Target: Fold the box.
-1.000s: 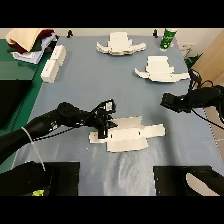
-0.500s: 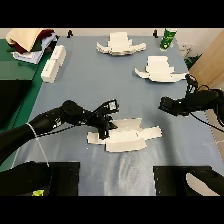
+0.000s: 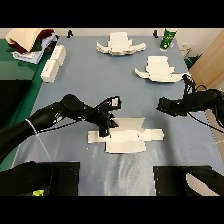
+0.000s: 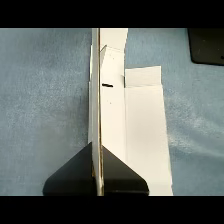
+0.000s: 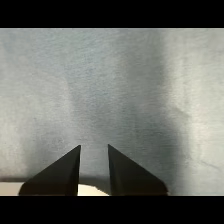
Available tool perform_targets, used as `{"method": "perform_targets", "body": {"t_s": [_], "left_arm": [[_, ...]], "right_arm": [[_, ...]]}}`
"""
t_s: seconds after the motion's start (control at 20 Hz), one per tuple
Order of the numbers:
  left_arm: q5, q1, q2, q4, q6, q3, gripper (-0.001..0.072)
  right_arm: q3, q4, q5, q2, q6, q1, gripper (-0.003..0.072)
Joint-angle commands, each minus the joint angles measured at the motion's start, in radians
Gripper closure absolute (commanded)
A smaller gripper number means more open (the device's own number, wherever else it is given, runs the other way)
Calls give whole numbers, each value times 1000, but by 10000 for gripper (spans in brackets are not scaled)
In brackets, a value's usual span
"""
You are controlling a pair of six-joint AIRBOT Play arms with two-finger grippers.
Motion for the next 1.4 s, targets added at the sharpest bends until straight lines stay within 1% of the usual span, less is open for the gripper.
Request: {"method": "perform_targets", "body": {"t_s": [0.0,0.3,0.65,0.8,0.95,1.35], "left_arm": [[-13,-1,-24,0,-3,5,698],[-12,-1,-79,0,-4,5,697],[-12,0,-74,0,-3,5,697],[-18,27,-65,-3,-4,16,697],[-64,57,-63,-4,-4,31,697],[-68,53,-74,-4,2,32,697]], "right_arm": [[0,0,3,-1,0,4,426],[0,0,2,-1,0,4,426],[0,-3,-10,-1,0,4,427],[0,-4,-14,-1,0,4,427],[0,-5,-13,-1,0,4,427],[0,-8,-12,-1,0,4,426]]}}
